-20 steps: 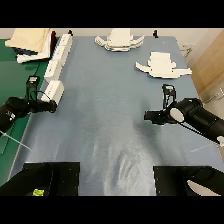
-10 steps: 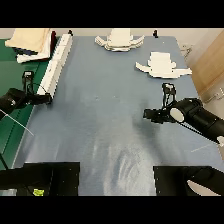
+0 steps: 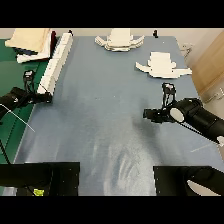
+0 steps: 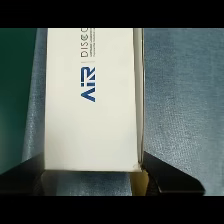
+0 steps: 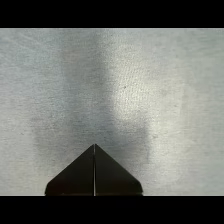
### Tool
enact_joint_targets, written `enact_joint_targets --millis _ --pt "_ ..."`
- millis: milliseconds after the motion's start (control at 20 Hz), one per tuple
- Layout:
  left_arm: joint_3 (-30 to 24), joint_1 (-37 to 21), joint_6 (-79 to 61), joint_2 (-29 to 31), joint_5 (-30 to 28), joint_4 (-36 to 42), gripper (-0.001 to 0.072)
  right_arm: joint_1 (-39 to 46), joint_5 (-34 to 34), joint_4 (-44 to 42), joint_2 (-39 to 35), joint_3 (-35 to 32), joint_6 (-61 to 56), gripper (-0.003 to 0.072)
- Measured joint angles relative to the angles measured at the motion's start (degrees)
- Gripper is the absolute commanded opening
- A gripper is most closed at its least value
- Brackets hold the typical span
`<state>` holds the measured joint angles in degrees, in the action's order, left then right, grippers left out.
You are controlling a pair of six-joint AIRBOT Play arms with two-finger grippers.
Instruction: Fold the box.
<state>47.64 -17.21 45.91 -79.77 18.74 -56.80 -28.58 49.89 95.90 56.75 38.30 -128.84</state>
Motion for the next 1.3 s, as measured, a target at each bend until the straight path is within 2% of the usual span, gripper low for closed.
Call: enact_joint_targets --millis 650,700,750,850,950,1050,1150,1300 --pt "0.1 0.2 0.0 -0.5 -2.1 0.1 0.0468 0.0 0.0 -1.4 0.0 0.0 0.0 0.0002" --pt "0.1 0.2 0.1 -0.7 -1.9 0.1 0.0597 0.0 0.0 -1.4 0.0 0.0 0.0 0.0002" --pt "0.1 0.2 0.2 -1.1 -1.7 0.2 0.0641 0.0 0.0 -1.4 0.0 0.0 0.0 0.0002" --pt "0.0 0.2 0.1 -1.9 -0.9 0.2 0.0642 0.0 0.0 -1.5 0.0 0.0 0.0 0.0002" --pt "0.1 0.1 0.0 -2.0 -0.5 0.2 0.0708 0.0 0.0 -1.7 0.0 0.0 0.0 0.0002" --pt "0.0 -0.2 0.1 -1.0 1.8 -0.4 0.0709 0.0 0.0 -2.1 0.0 0.0 0.0 0.0002" --pt "0.0 -0.9 0.1 1.5 4.1 -1.4 0.0709 0.0 0.0 -2.6 0.0 0.0 0.0 0.0002" --pt "0.2 -3.4 0.1 7.6 10.7 -3.5 0.0708 0.0 0.4 -3.5 0.0 0.0 0.0 0.0003"
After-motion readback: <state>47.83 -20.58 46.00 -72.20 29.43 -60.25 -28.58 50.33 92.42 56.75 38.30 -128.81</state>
